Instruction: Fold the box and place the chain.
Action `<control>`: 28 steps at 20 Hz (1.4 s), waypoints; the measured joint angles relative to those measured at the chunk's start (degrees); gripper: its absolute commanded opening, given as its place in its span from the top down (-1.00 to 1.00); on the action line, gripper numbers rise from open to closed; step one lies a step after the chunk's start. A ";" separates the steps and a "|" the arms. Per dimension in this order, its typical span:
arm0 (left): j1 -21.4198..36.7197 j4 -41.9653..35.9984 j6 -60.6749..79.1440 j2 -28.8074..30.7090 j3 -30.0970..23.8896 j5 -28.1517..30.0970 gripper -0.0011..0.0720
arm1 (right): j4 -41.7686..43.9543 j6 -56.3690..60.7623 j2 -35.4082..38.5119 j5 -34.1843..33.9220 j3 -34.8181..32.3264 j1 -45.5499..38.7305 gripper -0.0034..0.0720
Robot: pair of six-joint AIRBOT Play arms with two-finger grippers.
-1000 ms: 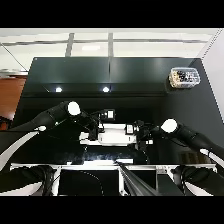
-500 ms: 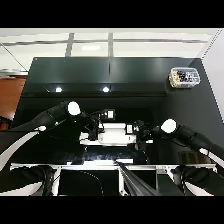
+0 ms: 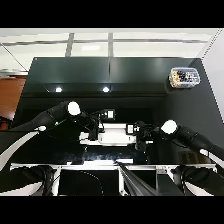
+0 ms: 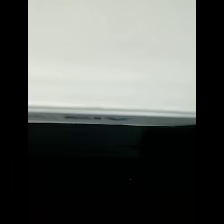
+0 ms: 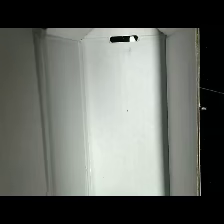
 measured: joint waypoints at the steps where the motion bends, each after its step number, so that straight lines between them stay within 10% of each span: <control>1: 0.00 0.00 0.00 0.00 0.00 0.00 0.89 | -0.02 0.04 0.00 0.00 0.00 0.00 -0.76; 5: 0.00 0.00 0.02 0.00 0.00 0.00 0.87 | -0.15 0.09 0.00 0.11 -0.04 0.00 -0.44; 8: 0.07 0.87 -0.07 0.00 0.00 0.20 0.05 | -0.15 0.13 0.00 0.07 -0.04 0.00 -0.33; 17: 0.39 4.22 -4.02 6.19 0.42 -2.75 -0.61 | -0.24 0.07 0.00 0.04 -0.04 0.00 -0.33; 19: 1.05 8.57 -10.03 9.86 0.44 -5.31 -0.56 | -0.24 0.07 0.00 0.04 -0.04 0.00 -0.33; 22: 3.15 15.19 -23.12 15.61 0.44 -10.38 0.89 | -0.22 0.07 0.00 0.04 -0.04 0.00 -0.33; 28: 5.79 1.86 -35.39 23.02 -5.53 -19.08 0.89 | -0.22 0.07 0.00 0.04 -0.04 0.00 -0.33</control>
